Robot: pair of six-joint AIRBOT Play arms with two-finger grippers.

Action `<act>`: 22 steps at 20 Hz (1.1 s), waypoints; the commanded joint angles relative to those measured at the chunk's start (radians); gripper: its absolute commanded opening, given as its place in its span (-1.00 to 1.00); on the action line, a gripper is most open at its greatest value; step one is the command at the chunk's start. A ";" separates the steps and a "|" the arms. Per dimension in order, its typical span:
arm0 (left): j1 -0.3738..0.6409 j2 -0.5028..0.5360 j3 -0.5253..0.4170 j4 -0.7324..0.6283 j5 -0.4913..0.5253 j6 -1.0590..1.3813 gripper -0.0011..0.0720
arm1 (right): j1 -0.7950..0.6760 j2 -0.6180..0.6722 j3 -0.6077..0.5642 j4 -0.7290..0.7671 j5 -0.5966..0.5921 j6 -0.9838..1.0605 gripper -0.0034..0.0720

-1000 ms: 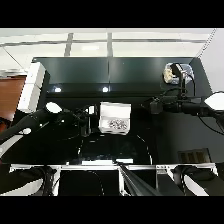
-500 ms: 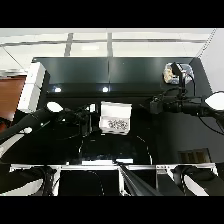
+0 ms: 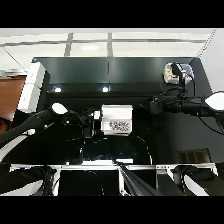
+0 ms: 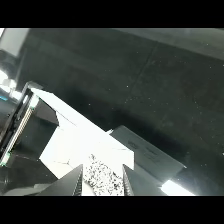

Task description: Fold the box and place the chain.

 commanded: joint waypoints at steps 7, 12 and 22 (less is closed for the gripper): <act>-0.009 -0.001 0.001 -0.005 0.013 0.005 0.24 | 0.064 -0.082 -0.018 0.050 -0.325 0.095 0.97; -0.009 -0.001 0.001 -0.005 0.013 0.005 0.24 | 0.134 -0.307 0.052 0.093 -0.375 0.021 0.97; -0.009 -0.001 0.001 -0.005 0.013 0.005 0.24 | 0.177 -0.291 0.121 -0.115 0.140 -0.608 0.97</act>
